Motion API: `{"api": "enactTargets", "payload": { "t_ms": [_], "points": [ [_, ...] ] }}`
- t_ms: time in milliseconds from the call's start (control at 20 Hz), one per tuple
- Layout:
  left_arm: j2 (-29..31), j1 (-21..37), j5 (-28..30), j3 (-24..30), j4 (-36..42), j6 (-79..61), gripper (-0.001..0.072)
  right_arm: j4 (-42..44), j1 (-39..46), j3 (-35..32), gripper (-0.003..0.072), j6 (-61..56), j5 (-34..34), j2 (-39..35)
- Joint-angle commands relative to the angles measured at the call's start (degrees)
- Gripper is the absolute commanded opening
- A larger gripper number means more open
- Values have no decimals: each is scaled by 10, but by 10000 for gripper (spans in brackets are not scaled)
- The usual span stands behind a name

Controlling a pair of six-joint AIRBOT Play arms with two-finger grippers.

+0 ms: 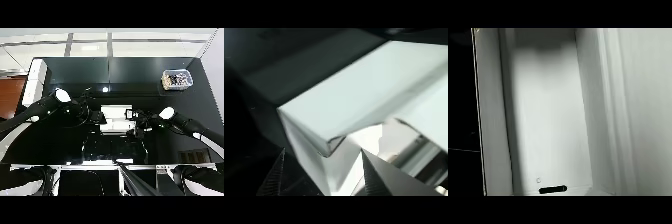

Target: Fold the box and place the chain.

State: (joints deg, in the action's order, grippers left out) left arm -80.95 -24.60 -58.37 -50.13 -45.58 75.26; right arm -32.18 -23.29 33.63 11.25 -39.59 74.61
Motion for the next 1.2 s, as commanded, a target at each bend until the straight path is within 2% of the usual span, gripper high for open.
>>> {"api": "enactTargets", "payload": {
  "t_ms": [0,250,450,500,700,850,1150],
  "points": [
    [0,-28,36,-12,-73,80,545,0,0,1,95,0,0,0],
    [-1,-84,39,-41,-189,181,545,0,0,1,95,0,0,0],
    [-1,-108,37,-56,-207,214,539,0,0,1,95,0,0,0],
    [-1,-109,36,-57,-211,226,497,0,0,1,95,0,0,0],
    [-1,-122,22,-58,-222,266,476,0,0,1,95,0,0,0],
    [-2,-140,12,-59,-259,315,352,0,0,1,95,0,0,0],
    [-10,-182,-4,-90,-339,420,352,0,0,1,95,0,0,0]
  ]
}}
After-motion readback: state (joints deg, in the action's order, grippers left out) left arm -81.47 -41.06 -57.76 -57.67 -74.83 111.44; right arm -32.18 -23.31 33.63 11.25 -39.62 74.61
